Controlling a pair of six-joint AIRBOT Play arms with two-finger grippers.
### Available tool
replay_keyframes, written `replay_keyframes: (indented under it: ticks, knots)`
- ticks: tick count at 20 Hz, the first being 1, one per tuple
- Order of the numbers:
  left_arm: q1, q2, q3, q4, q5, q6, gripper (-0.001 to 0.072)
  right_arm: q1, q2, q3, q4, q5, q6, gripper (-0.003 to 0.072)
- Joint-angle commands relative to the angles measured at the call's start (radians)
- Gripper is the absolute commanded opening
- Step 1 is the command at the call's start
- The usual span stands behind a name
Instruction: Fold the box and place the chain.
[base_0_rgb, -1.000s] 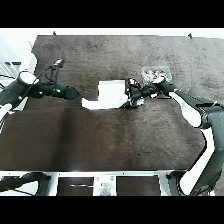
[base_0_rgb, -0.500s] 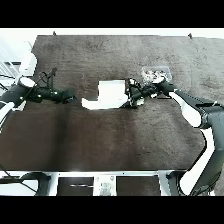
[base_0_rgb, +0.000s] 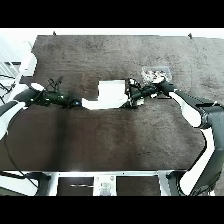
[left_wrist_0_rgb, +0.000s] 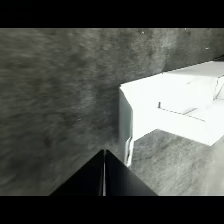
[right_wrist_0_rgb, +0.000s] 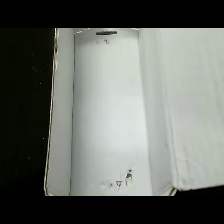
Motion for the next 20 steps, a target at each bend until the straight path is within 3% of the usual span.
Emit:
replay_keyframes:
  ticks: [1, 4, 8, 9, 10, 20]
  knots:
    - [-0.055, -0.044, 0.000, -0.053, 0.048, -0.005, 0.0016, 0.000, 0.000, 0.000, 0.000, 0.000, 0.000, 0.0554]
    - [-0.103, -0.053, 0.011, -0.085, 0.077, 0.000, 0.0017, 0.000, 0.000, 0.000, 0.000, 0.000, 0.000, 0.0554]
    - [-0.111, -0.053, 0.076, -0.094, 0.034, 0.003, 0.0021, 0.000, 0.000, 0.000, 0.000, 0.000, 0.000, 0.0554]
    - [-0.110, -0.052, 0.079, -0.101, 0.020, 0.004, 0.0103, 0.000, 0.000, 0.000, 0.000, 0.000, 0.000, 0.0554]
    - [-0.110, -0.051, 0.079, -0.112, 0.012, 0.005, 0.0290, 0.000, 0.000, 0.000, 0.000, 0.000, 0.000, 0.0554]
    - [-0.138, -0.051, 0.079, -0.261, 0.010, 0.109, 0.0302, 0.000, 0.000, 0.000, 0.000, 0.000, 0.000, 0.0554]
